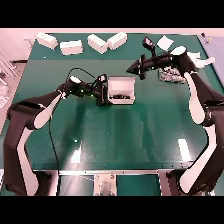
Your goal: Fold the box and place the chain.
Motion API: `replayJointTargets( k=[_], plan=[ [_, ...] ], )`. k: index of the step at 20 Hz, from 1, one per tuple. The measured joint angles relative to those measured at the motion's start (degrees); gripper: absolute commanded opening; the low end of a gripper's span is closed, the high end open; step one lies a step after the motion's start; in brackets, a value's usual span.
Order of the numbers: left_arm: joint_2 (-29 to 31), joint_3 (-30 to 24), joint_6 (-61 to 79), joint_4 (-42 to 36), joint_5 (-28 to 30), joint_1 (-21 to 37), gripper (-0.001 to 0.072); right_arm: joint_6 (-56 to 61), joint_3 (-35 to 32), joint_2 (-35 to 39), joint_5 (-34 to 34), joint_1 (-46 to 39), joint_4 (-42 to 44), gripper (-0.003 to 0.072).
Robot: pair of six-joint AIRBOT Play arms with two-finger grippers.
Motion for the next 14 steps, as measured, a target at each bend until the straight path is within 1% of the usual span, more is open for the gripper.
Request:
replayJointTargets(
  k=[5,7,10,14],
  plan=[
    [0.0,0.0,0.1,0.0,0.0,0.0,0.0562,0.7,0.1,-1.4,5.0,1.4,-5.5,0.0005],
    [0.0,0.0,0.0,0.0,0.0,0.0,0.0562,1.4,0.1,-1.4,8.5,2.5,-7.9,0.0004],
    [0.0,0.0,0.0,0.0,0.0,0.0,0.0562,2.6,0.1,0.4,12.2,4.2,-8.9,0.0004],
    [0.0,0.0,0.0,0.0,0.0,0.0,0.0562,4.6,-0.5,2.1,14.7,6.3,-11.0,0.0004]
  ],
)
